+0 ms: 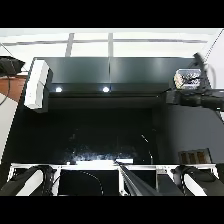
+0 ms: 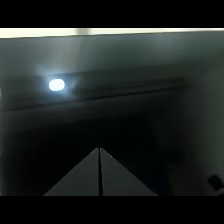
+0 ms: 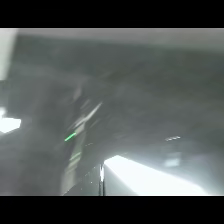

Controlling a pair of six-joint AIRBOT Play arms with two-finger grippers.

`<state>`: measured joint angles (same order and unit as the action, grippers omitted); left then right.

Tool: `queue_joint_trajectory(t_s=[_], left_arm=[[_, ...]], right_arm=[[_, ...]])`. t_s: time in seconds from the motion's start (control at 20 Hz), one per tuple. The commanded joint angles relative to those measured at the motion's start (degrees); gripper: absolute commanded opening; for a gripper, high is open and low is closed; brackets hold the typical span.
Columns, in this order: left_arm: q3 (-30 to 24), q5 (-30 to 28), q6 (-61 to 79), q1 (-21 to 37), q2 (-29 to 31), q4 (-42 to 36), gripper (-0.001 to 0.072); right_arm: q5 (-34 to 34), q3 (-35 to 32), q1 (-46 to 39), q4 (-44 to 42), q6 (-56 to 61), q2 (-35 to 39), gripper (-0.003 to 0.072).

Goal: Fold the box and place the chain.

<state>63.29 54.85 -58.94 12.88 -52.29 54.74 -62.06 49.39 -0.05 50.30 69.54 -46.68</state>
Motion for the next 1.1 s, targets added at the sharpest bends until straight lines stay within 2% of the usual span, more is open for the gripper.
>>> queue_joint_trajectory(t_s=[0.0, 0.1, 0.2, 0.3, 0.55, 1.05], left_arm=[[-6.5, -0.2, -4.9, -11.0, 8.8, 0.7, 0.003], [-15.3, -4.5, -6.1, -18.6, 13.6, 4.9, 0.003], [-23.7, -8.7, -12.9, -24.2, 17.1, 11.5, 0.003], [-28.0, -10.2, -18.7, -25.1, 19.2, 13.4, 0.0032], [-28.4, -11.3, -18.7, -25.1, 22.3, 13.6, 0.0034], [-28.4, -11.3, -18.7, -25.1, 22.2, 13.6, 0.0034]], right_arm=[[8.3, -0.5, 2.1, 19.9, 10.5, 10.0, 0.0037], [11.0, -7.2, 3.4, 26.3, 17.5, 15.1, 0.0038], [12.5, -14.8, 3.4, 26.7, 19.1, 16.3, 0.0038], [13.3, -18.5, 3.4, 26.6, 19.2, 16.1, 0.0037], [12.2, -18.5, 3.4, 26.7, 19.1, 16.1, 0.0037], [12.2, -18.5, 3.4, 26.7, 19.1, 16.1, 0.0037]])
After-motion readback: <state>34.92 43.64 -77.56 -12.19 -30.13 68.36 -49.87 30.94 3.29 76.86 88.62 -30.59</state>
